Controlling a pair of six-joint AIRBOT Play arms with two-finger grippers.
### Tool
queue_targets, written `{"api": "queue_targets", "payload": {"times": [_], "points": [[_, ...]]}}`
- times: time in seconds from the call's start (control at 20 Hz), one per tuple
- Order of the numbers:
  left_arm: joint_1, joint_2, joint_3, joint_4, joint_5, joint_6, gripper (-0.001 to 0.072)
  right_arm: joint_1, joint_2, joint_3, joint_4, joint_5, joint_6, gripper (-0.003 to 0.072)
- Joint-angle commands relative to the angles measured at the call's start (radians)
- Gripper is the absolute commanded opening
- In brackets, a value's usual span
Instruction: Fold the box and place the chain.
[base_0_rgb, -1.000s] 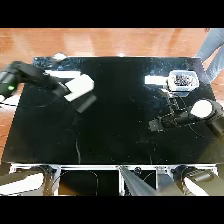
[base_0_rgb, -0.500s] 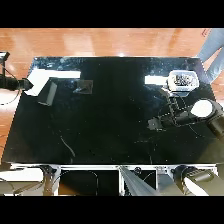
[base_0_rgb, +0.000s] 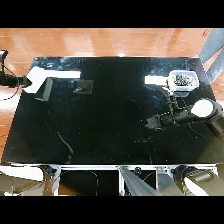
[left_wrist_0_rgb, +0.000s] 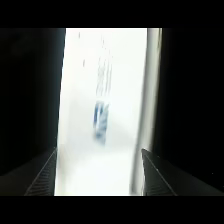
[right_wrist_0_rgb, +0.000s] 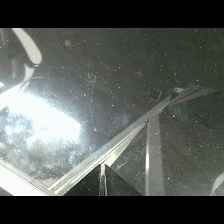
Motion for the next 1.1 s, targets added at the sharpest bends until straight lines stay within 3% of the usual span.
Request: {"api": "queue_targets", "payload": {"times": [0.0, 0.15, 0.3, 0.35, 0.4, 0.45, 0.6, 0.75, 0.85, 0.95, 1.05], "points": [[-0.004, -0.006, 0.011, 0.007, 0.006, -0.004, 0.0622, 0.0, 0.001, 0.0, 0.004, -0.003, 0.0, 0.0038], [-0.01, -0.002, 0.049, 0.072, 0.01, -0.069, 0.0623, 0.0, 0.001, 0.0, 0.004, -0.002, 0.0, 0.0038], [-0.01, 0.02, 0.15, 0.096, 0.077, -0.196, 0.0608, 0.0, 0.001, 0.006, -0.007, -0.008, -0.005, 0.0039], [-0.012, 0.031, 0.196, 0.069, 0.119, -0.235, 0.0512, 0.0, 0.0, 0.023, -0.033, -0.022, -0.005, 0.0039], [-0.014, 0.047, 0.245, 0.019, 0.184, -0.262, 0.0304, 0.0, 0.0, 0.052, -0.066, -0.048, -0.005, 0.0039], [-0.023, 0.066, 0.274, -0.039, 0.215, -0.286, 0.0043, 0.0, -0.006, 0.098, -0.103, -0.081, -0.003, 0.0038], [-0.134, 0.178, 0.244, -0.131, 0.218, -0.39, 0.0017, 0.0, -0.097, 0.291, -0.161, -0.13, 0.031, 0.0039], [-0.37, 0.344, 0.042, -0.101, 0.173, -0.393, 0.0017, -0.001, -0.205, 0.399, -0.188, -0.154, 0.047, 0.0039], [-0.555, 0.496, -0.217, -0.078, 0.052, -0.408, 0.0017, -0.009, -0.254, 0.399, -0.208, -0.145, 0.106, 0.0039], [-0.703, 0.657, -0.497, 0.03, -0.098, -0.541, 0.0017, -0.013, -0.278, 0.397, -0.289, -0.114, 0.173, 0.0039], [-0.77, 0.779, -0.695, 0.113, -0.199, -0.682, 0.0018, -0.015, -0.278, 0.395, -0.393, -0.108, 0.251, 0.0038]]}}
